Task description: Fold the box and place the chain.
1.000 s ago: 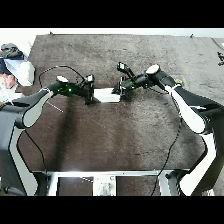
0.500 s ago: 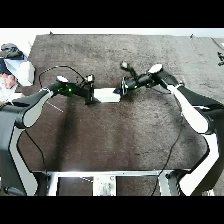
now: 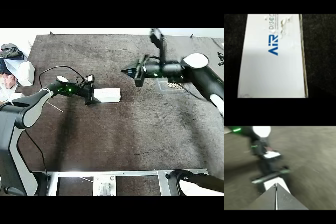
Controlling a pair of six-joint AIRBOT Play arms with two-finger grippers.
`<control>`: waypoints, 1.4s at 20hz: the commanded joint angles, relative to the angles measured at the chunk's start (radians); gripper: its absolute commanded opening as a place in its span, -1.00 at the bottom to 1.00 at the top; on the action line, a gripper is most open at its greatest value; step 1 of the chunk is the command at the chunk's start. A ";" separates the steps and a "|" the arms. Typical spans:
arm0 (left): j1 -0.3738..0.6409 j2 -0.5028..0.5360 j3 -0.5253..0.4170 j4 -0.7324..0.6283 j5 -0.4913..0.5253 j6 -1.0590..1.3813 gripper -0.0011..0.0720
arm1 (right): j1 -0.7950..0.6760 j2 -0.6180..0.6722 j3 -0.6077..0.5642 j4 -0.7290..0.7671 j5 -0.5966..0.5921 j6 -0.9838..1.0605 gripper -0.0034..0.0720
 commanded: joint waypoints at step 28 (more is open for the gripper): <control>0.277 0.288 0.108 0.511 0.674 -1.286 -0.96 | -0.005 1.089 -1.059 0.095 -0.871 0.035 -0.94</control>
